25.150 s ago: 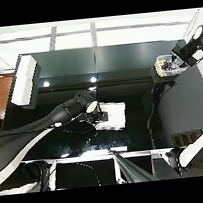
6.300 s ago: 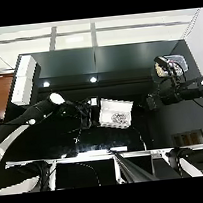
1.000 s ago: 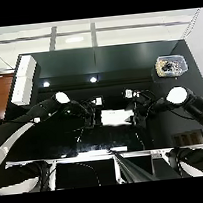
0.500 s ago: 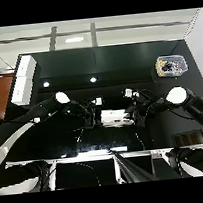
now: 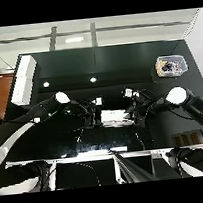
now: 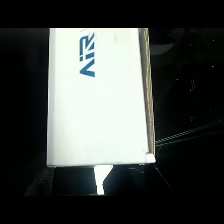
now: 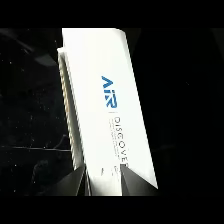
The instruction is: Fold the box and place the chain.
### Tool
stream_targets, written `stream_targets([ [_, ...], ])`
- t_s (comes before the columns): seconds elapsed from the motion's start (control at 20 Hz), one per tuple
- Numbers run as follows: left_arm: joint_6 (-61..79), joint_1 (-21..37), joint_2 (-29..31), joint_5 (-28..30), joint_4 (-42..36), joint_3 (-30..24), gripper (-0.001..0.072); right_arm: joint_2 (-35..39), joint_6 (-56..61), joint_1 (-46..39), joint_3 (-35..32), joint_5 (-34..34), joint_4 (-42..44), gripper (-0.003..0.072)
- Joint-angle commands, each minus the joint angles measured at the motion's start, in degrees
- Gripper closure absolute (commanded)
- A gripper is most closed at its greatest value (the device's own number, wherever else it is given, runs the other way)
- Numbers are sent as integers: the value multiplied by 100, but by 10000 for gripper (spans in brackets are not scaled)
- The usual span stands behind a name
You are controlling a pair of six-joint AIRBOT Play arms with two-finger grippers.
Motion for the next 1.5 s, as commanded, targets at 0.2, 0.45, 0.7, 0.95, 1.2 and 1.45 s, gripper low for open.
stream_targets([
  [0.2,-4,0,0,-4,-4,-2,305,-2,39,7,-22,146,-162,413],
  [0.45,-4,0,0,-4,-4,-2,305,-2,39,7,-22,144,-251,413],
  [0.7,-4,0,0,-4,-4,-2,305,0,39,4,-22,103,-343,413],
  [0.95,-4,0,0,-4,-4,-2,305,-2,42,7,-22,105,-439,413],
  [1.2,-4,0,0,-4,-4,-2,305,0,142,7,-22,107,-444,413],
  [1.45,-4,0,0,-4,-4,-2,305,-7,149,7,-76,35,-529,413],
])
